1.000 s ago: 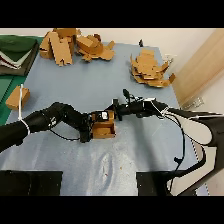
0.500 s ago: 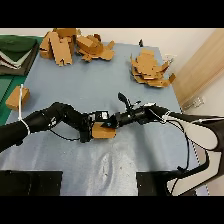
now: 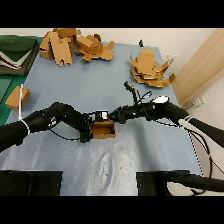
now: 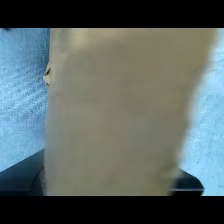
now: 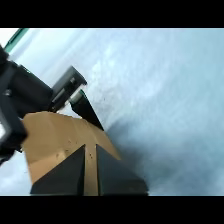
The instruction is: Fold the box.
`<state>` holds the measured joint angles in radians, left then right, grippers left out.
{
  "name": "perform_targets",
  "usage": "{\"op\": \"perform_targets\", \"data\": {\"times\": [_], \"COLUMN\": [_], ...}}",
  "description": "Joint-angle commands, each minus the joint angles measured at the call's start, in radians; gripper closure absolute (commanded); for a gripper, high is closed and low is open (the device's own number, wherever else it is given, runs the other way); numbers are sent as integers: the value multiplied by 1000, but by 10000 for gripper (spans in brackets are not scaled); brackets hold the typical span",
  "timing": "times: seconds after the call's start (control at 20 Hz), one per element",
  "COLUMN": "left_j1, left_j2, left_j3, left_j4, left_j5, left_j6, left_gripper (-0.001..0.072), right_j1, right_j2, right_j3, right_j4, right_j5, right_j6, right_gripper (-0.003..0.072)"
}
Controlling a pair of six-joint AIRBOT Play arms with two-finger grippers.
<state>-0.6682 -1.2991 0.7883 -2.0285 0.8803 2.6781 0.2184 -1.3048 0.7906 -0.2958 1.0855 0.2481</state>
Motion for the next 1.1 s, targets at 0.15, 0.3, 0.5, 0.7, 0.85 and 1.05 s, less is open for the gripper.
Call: {"op": "perform_targets", "data": {"times": [0.15, 0.3, 0.5, 0.7, 0.85, 1.05], "left_j1": [1, 1, 1, 0, 0, 1], "left_j2": [0, 0, 0, 0, 0, 0], "left_j3": [0, 0, 0, 0, 0, 0], "left_j4": [1, -3, -6, -18, -18, -5], "left_j5": [-13, -35, -29, -23, -17, 38], "left_j6": [2, 2, 2, 0, -1, -2], "left_gripper": [535, 536, 536, 536, 536, 536], "right_j1": [42, 117, 159, 159, 159, 121], "right_j2": [110, 114, 114, 115, 122, 159], "right_j3": [-2, -2, -2, -2, -2, -4], "right_j4": [-84, -82, -101, -288, -378, -415], "right_j5": [-79, -92, -90, -115, -97, -101], "right_j6": [-107, -154, -80, -62, -36, -20], "right_gripper": [413, 412, 413, 412, 286, 286]}}
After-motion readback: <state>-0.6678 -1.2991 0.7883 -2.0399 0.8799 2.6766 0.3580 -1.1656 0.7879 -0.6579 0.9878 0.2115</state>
